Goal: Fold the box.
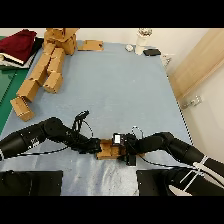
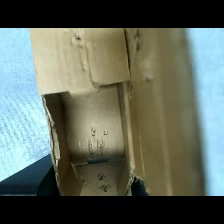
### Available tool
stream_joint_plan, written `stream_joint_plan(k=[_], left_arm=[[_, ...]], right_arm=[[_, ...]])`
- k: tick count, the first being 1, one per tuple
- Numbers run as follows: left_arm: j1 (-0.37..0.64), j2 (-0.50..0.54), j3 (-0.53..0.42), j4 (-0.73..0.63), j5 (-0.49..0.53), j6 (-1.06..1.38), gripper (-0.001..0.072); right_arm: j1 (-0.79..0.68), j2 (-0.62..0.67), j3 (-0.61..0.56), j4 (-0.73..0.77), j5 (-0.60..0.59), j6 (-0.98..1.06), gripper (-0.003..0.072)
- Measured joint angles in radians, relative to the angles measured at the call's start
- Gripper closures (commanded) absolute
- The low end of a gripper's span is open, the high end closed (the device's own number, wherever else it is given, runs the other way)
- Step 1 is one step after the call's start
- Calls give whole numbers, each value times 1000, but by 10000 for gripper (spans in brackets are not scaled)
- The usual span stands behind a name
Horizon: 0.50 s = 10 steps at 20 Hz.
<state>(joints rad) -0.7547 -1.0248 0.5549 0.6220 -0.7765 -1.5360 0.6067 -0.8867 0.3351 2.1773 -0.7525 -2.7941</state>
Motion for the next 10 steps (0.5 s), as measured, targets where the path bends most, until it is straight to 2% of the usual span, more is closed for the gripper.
stream_joint_plan(k=[1, 7, 10], left_arm=[[0, 0, 0, -4, 2, 0, 321], [-19, 0, 12, 5, 0, -31, 318], [-73, -5, 50, 141, 13, -170, 318]], right_arm=[[0, 0, 0, 0, 0, 0, 181], [0, 0, 0, -1, 0, 0, 181], [0, 0, 0, -1, 0, 0, 181]])
